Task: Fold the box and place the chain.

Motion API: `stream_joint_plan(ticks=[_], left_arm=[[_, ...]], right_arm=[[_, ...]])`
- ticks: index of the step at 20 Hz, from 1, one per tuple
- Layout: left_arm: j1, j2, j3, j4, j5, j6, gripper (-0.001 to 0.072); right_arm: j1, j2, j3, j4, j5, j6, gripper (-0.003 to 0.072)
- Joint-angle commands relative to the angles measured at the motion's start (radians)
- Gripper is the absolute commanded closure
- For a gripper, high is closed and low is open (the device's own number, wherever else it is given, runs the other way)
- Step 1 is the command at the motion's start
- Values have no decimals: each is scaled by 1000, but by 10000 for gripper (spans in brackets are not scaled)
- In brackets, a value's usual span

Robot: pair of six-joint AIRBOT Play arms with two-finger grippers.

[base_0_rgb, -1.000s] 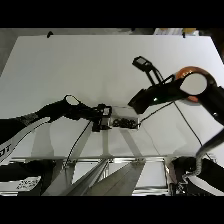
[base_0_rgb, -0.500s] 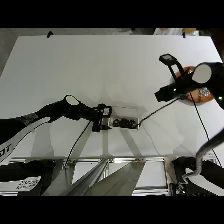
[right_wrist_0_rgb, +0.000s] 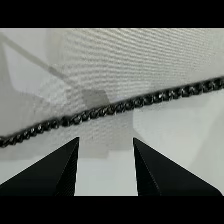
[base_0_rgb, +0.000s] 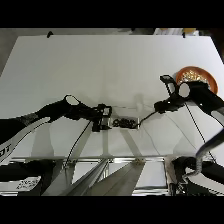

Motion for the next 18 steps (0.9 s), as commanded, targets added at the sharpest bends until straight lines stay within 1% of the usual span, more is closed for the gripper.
stream_joint_plan(ticks=[1, 3, 4, 5, 6, 13, 18], left_arm=[[0, 1, 1, 0, 0, 0, 457], [0, 1, 1, 0, 0, 0, 457], [0, 0, 1, 0, 0, 0, 457], [0, 1, 1, 0, 0, 0, 457], [0, 1, 1, 0, 0, 0, 457], [0, 1, 1, 0, 0, 0, 457], [0, 1, 1, 0, 0, 0, 457]], right_arm=[[-1, -27, -14, 4, -72, 21, 355], [-1, -27, -14, 3, -95, 36, 355], [-1, -27, -14, 3, -97, 36, 386], [-1, -27, -14, 3, -106, 37, 459], [-1, -31, -14, 3, -116, 40, 468], [-1, -50, -14, 3, -75, 40, 468], [-1, -65, -14, 3, -75, 40, 472]])
